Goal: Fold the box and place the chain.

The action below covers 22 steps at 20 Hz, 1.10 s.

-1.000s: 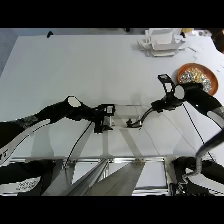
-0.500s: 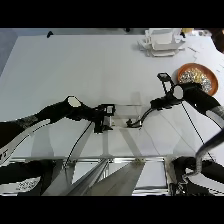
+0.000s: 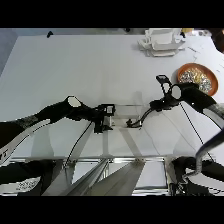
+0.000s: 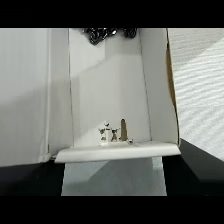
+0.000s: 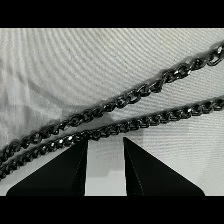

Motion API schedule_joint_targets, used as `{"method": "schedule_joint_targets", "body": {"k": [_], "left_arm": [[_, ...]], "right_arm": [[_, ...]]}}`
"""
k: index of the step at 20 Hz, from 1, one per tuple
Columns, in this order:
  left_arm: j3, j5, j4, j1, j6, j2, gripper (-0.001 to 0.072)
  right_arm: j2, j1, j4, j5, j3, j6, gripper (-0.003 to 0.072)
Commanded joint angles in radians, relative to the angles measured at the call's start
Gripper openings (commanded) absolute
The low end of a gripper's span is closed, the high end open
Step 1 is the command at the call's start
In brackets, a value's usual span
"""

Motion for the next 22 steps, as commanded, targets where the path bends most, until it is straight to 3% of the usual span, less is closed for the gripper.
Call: {"method": "schedule_joint_targets", "body": {"k": [1, 2, 3, 4, 8, 22], "left_arm": [[0.0, 0.0, 0.0, 0.0, 0.0, 0.0, 0.0249], [0.0, 0.0, 0.0, 0.0, 0.0, 0.0, 0.0249], [0.0, 0.0, 0.0, 0.0, 0.0, 0.0, 0.0249], [0.0, 0.0, 0.0, 0.0, 0.0, 0.0, 0.0249], [0.0, 0.0, 0.0, 0.0, 0.0, 0.0, 0.0249], [0.0, 0.0, 0.0, 0.0, 0.0, 0.0, 0.025]], "right_arm": [[-0.029, 0.0, 0.004, -0.001, -0.002, 0.0, 0.0219], [-0.03, 0.0, 0.003, 0.0, -0.002, -0.002, 0.018], [-0.029, 0.0, 0.003, 0.001, -0.002, -0.014, 0.004], [-0.028, 0.0, 0.003, 0.004, -0.002, -0.02, 0.0016], [0.035, 0.0, -0.005, 0.0, -0.002, -0.039, 0.0015], [0.541, 0.001, 0.081, 0.114, -0.002, -0.109, 0.0015]]}}
